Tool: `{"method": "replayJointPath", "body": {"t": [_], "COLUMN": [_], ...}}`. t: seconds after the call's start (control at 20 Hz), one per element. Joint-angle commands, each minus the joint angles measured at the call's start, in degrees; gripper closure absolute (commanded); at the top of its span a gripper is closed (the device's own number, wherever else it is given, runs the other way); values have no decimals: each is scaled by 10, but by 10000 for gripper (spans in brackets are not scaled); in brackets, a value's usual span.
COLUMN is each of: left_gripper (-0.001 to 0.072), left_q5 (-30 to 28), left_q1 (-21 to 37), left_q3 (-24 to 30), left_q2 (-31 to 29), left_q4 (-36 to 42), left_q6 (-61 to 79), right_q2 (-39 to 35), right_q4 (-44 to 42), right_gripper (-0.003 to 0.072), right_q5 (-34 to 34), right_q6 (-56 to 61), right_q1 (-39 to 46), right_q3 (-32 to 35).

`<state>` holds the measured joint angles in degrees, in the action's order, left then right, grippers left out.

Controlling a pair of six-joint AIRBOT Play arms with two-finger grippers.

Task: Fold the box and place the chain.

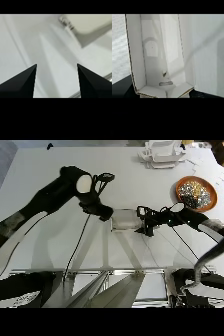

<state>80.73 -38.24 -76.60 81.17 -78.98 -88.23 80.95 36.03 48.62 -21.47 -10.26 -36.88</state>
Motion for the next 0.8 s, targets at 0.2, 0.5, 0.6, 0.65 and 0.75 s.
{"method": "replayJointPath", "body": {"t": [0.2,0.5,0.6,0.65,0.75], "left_gripper": [15,11,9,8,7], "left_q5": [-202,-327,-360,-367,-368], "left_q1": [80,112,112,112,112], "left_q3": [303,372,372,370,366], "left_q2": [-148,-64,-25,-9,17], "left_q4": [161,371,442,484,549], "left_q6": [718,1008,1060,1088,1154], "right_q2": [0,0,0,0,0], "right_q4": [0,0,0,0,0], "right_gripper": [371,371,371,371,371], "right_q5": [0,0,0,0,0], "right_q6": [0,0,0,0,0], "right_q1": [0,0,0,0,0], "right_q3": [0,0,0,0,0]}}
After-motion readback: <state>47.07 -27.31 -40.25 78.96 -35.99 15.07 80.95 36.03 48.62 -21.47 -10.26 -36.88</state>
